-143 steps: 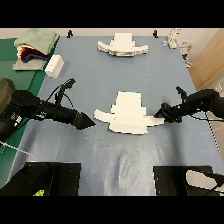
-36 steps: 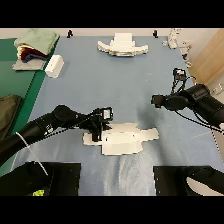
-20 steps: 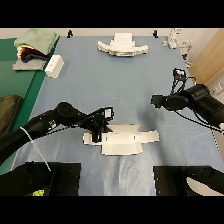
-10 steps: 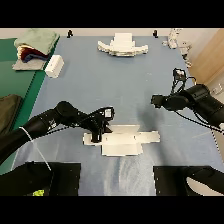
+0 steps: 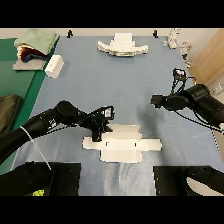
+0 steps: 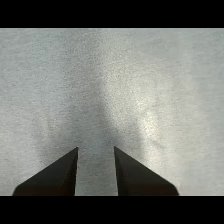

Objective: Fold the box.

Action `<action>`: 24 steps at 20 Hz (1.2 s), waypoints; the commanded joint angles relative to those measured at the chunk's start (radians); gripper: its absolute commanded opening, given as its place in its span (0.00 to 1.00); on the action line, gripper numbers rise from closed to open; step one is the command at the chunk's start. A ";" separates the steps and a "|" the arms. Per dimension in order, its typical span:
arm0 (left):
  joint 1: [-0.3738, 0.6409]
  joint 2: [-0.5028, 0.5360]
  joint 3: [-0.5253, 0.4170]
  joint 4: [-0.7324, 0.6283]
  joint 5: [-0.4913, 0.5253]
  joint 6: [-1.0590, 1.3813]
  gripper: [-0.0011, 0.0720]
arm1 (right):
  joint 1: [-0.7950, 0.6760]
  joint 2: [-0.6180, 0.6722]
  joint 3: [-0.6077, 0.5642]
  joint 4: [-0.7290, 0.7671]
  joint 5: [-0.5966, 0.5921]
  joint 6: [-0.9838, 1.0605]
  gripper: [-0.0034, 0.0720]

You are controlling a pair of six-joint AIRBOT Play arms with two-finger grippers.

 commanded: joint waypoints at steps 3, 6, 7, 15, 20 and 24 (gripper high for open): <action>0.048 0.000 0.025 0.000 0.055 -0.002 0.04 | 0.000 -0.001 0.000 0.000 -0.003 0.000 0.53; 0.061 0.008 0.037 -0.002 0.048 0.117 0.04 | 0.000 -0.001 0.000 0.000 -0.004 0.000 0.53; 0.055 0.008 0.037 -0.005 0.047 0.139 0.04 | 0.000 -0.001 0.000 0.000 -0.004 0.000 0.53; -0.039 0.008 -0.041 -0.015 0.145 0.135 0.03 | 0.000 -0.001 0.000 0.001 -0.007 0.000 0.53; -0.038 0.006 -0.051 -0.033 0.141 0.068 0.04 | 0.000 -0.001 0.000 0.008 -0.017 0.000 0.53; -0.038 0.006 -0.051 -0.034 0.140 0.064 0.04 | 0.000 -0.001 0.000 0.024 -0.031 -0.001 0.53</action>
